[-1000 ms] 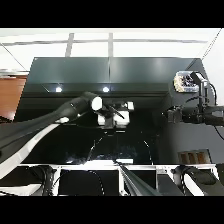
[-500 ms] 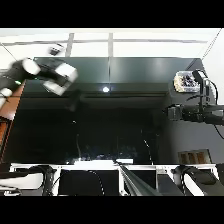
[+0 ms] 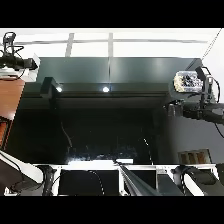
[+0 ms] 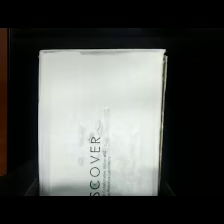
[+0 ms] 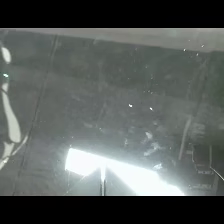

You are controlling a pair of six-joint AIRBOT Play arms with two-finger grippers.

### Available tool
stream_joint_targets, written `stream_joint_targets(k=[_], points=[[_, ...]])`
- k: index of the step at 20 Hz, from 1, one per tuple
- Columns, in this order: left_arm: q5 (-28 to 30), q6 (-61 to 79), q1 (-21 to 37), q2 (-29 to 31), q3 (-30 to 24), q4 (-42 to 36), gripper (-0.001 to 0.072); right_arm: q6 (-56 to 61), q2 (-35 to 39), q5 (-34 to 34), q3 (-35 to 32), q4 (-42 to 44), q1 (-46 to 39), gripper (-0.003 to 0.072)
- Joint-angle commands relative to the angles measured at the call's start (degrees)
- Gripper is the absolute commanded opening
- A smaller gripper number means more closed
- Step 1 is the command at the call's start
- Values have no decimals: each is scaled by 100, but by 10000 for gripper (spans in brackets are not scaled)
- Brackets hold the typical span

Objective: Fold the box and place the chain.

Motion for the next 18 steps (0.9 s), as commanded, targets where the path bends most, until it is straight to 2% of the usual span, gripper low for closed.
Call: stream_joint_targets(k=[1, 4, 5, 6, 7, 9, 11, 12, 13, 14, 16, 18], points=[[-262, 85, -103, -693, 691, -15, 295, -20, 0, -98, 0, -7, 0, 17], [-256, 120, -284, -881, 688, 149, 295, -55, 0, -96, 0, -24, -2, 17], [-254, 87, -341, -898, 688, 378, 343, -55, 0, -90, 0, -24, 0, 17], [-251, 79, -396, -885, 695, 603, 630, -76, 0, -68, 0, -24, -2, 17], [-378, -79, -450, -837, 772, 881, 714, -111, 0, -48, 0, -24, -2, 17], [-780, -492, -544, -616, 1139, 1641, 713, -236, 2, -61, 7, -13, 0, 17], [-925, -1023, -579, -105, 1239, 1700, 709, -365, 0, -175, 7, 2, 0, 17], [-1104, -1650, -575, 197, 1167, 1499, 658, -367, 0, -273, 7, 33, 0, 17], [-1416, -2310, -564, 525, 981, 1333, 379, -374, 2, -337, 7, 46, 0, 17], [-1598, -2389, -577, 855, 656, 1172, 18, -382, 2, -348, 7, 33, 0, 17], [-1322, -2293, -734, 1784, -496, 973, 27, -546, 2, -219, 7, 15, 0, 16], [-461, -2284, -951, 3003, -2127, 846, 27, -595, 2, -55, 4, -61, -2, 17]])
